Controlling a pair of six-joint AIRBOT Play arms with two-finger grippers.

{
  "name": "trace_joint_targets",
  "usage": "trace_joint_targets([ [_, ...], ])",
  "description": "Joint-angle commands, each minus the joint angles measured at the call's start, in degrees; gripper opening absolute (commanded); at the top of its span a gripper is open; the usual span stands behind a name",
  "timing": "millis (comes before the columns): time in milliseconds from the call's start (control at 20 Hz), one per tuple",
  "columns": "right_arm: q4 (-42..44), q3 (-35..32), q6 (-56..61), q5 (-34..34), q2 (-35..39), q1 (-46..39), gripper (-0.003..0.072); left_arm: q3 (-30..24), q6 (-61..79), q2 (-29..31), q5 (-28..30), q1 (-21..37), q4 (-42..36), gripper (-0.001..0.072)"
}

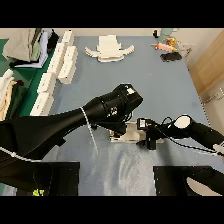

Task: Fold the box.

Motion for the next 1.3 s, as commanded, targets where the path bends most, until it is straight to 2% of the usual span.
trace_joint_targets([
  [0, 0.0, 0.0, 0.0, 0.0, 0.0, 0.0, 0.051, 1.2, 2.8, 0.1, -2.1, 0.0, -1.3, 0.0694],
  [150, 0.0, 0.0, 0.0, 0.0, 0.0, 0.0, 0.0509, 1.0, 5.7, 0.5, -1.3, -0.8, -2.8, 0.0695],
  [300, 0.0, 0.0, 0.0, 0.0, 0.0, 0.0, 0.0509, -3.6, 12.1, 6.4, 6.6, 1.4, -6.9, 0.0694],
  [450, 0.0, 0.0, 0.0, 0.0, 0.0, 0.0, 0.0509, -14.8, 20.6, 18.1, 17.9, 5.4, -13.2, 0.0695],
  [600, 0.0, 0.0, 0.0, 0.0, 0.0, 0.0, 0.0509, -28.2, 35.0, 29.8, 26.6, 11.4, -16.6, 0.0695],
  [750, 0.0, 0.0, 0.0, 0.0, 0.0, 0.0, 0.0509, -38.3, 50.4, 36.7, 36.0, 19.2, -17.5, 0.0695],
  [800, 0.0, 0.0, 0.0, 0.0, 0.0, 0.0, 0.0509, -40.5, 57.1, 37.5, 39.7, 21.7, -19.4, 0.0696],
  [900, 0.0, 0.0, 0.0, 0.0, 0.0, 0.0, 0.0509, -43.7, 77.8, 37.6, 45.7, 26.8, -27.9, 0.0696],
  [1000, 0.0, 0.0, 0.0, 0.0, 0.0, 0.0, 0.051, -45.7, 100.5, 36.7, 46.8, 30.9, -38.7, 0.0695],
  [1050, 0.0, 0.0, 0.0, 0.0, 0.0, 0.0, 0.051, -46.5, 107.6, 36.2, 46.1, 32.0, -42.5, 0.0695],
  [1150, 0.0, 0.0, 0.0, 0.0, 0.0, 0.0, 0.0509, -47.7, 113.9, 34.7, 45.6, 33.8, -47.8, 0.0696],
  [1250, 0.0, 0.0, 0.0, 0.0, 0.0, 0.0, 0.0509, -48.2, 115.6, 32.9, 46.1, 35.2, -48.9, 0.0696],
])
